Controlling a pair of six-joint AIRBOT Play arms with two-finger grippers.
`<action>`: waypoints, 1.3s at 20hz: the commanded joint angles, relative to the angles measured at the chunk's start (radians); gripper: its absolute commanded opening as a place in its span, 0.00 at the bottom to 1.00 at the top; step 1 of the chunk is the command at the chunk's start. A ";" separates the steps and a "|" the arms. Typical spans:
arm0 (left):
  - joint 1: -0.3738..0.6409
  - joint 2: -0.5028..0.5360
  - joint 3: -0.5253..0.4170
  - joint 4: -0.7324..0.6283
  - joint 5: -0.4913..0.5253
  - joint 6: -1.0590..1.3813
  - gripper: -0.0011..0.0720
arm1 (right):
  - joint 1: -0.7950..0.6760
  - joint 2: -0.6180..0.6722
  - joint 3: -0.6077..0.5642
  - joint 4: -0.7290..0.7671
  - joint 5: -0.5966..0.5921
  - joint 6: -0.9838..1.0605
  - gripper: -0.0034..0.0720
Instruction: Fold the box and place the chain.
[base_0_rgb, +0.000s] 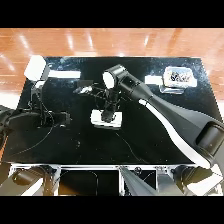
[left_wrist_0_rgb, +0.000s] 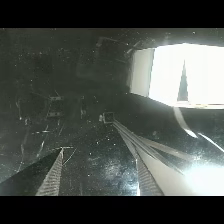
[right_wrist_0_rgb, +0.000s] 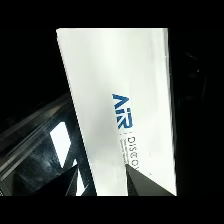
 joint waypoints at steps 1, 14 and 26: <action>0.000 0.000 0.000 0.000 0.000 0.000 0.78 | 0.000 -0.016 0.000 0.003 0.007 0.004 0.56; 0.000 0.001 0.000 0.000 -0.001 0.000 0.78 | -0.142 0.119 -0.003 0.051 0.038 0.237 0.27; -0.002 0.000 0.000 -0.009 -0.003 -0.004 0.78 | -0.134 0.445 -0.804 0.753 -0.853 0.518 0.09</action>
